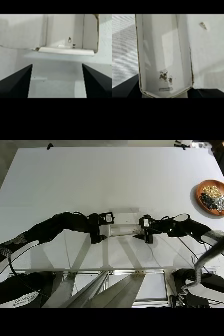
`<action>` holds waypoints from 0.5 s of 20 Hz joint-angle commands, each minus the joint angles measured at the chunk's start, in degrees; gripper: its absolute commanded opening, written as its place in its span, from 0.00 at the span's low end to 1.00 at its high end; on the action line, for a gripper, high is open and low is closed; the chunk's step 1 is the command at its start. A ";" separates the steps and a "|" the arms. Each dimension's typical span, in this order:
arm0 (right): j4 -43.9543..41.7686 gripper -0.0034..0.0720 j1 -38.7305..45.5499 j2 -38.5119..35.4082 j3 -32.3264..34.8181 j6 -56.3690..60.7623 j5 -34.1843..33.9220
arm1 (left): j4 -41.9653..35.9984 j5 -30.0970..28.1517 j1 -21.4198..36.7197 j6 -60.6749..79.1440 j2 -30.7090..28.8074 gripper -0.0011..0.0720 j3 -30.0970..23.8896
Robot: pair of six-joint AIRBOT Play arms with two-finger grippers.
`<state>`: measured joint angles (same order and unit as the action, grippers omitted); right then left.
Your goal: Fold the box and place the chain.
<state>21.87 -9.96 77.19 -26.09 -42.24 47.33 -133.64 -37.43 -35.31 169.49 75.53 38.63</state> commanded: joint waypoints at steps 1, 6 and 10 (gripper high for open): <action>0.00 0.58 0.02 -0.02 -0.04 0.02 0.00 | -1.79 1.33 -0.50 0.04 0.15 0.97 0.07; 0.00 0.58 0.02 -0.02 -0.04 0.02 0.00 | -3.23 1.31 -1.25 0.04 0.11 0.93 0.11; 0.00 0.58 0.02 -0.02 -0.04 0.02 0.00 | -3.28 0.79 -1.36 0.04 0.13 0.91 0.11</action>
